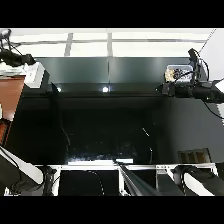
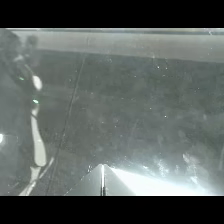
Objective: Fold the box and place the chain.
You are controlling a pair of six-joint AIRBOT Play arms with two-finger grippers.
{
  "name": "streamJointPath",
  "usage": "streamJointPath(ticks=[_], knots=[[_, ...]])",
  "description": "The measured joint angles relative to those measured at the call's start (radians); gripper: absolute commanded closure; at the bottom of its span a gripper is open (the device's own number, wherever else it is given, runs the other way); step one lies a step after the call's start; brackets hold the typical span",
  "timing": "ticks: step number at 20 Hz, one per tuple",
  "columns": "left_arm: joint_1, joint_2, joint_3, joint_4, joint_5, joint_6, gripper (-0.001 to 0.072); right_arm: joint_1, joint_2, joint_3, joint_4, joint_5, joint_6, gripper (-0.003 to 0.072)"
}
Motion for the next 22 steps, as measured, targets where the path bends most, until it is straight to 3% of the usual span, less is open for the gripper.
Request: streamJointPath(ticks=[1,2,5,7,11,16,19,22], knots=[[0.0,0.034,0.008,0.017,-0.02,-0.031,0.0534,0.006,0.0,0.0,-0.002,-0.003,0.0,0.0673],[-0.001,0.075,0.01,0.033,-0.035,-0.065,0.0681,0.019,0.0,0.0,-0.005,-0.014,-0.001,0.0673],[-0.006,0.216,-0.057,-0.006,-0.123,-0.127,0.0684,0.089,-0.006,-0.005,-0.018,-0.08,-0.056,0.0673],[-0.033,0.351,-0.196,-0.093,-0.137,-0.126,0.0683,0.145,-0.016,-0.027,-0.058,-0.158,-0.092,0.0673],[-0.138,0.652,-0.617,-0.225,0.007,-0.055,0.0684,0.196,-0.035,-0.122,-0.174,-0.378,-0.122,0.0672],[-0.266,0.998,-1.142,-0.267,0.253,0.039,0.0683,0.18,-0.042,-0.18,-0.244,-0.449,-0.133,0.0672],[-0.293,1.149,-1.343,-0.276,0.342,0.057,0.0682,0.176,-0.043,-0.189,-0.259,-0.453,-0.136,0.0672],[-0.304,1.213,-1.437,-0.28,0.381,0.065,0.0682,0.174,-0.044,-0.192,-0.266,-0.457,-0.136,0.0672]])
